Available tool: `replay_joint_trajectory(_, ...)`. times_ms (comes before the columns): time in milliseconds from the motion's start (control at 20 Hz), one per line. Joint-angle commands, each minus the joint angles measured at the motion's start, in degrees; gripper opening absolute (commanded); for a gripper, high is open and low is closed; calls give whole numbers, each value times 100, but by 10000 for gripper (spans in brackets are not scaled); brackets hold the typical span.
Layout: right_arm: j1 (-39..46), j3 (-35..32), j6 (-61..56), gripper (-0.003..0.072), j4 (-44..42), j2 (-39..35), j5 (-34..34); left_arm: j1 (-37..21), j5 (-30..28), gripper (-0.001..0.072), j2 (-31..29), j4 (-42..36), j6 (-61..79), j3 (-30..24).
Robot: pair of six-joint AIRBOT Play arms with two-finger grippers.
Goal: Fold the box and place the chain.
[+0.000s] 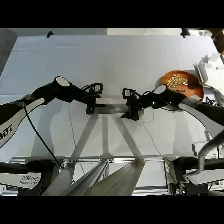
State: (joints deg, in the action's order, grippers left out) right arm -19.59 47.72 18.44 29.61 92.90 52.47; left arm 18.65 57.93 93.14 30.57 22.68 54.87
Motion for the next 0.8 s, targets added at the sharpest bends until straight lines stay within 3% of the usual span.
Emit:
replay_joint_trajectory(0,2,-2,0,518,-2,-4,-22,-2,-31,151,-2,-11,-42,-2)
replay_joint_trajectory(50,2,-2,0,518,-2,-4,-20,-11,-35,341,-7,-11,-42,-2)
replay_joint_trajectory(100,2,-2,2,518,-2,-4,-20,-11,-39,432,-11,-13,-42,-2)
replay_joint_trajectory(300,2,-2,0,518,-2,-4,-20,-13,-35,444,-90,0,-44,-2)
replay_joint_trajectory(500,2,-2,0,518,-2,-4,-20,-245,-33,443,-623,199,-44,-2)
replay_joint_trajectory(750,2,-2,0,518,-2,-4,-20,-682,-31,443,-1558,1410,-715,-2)
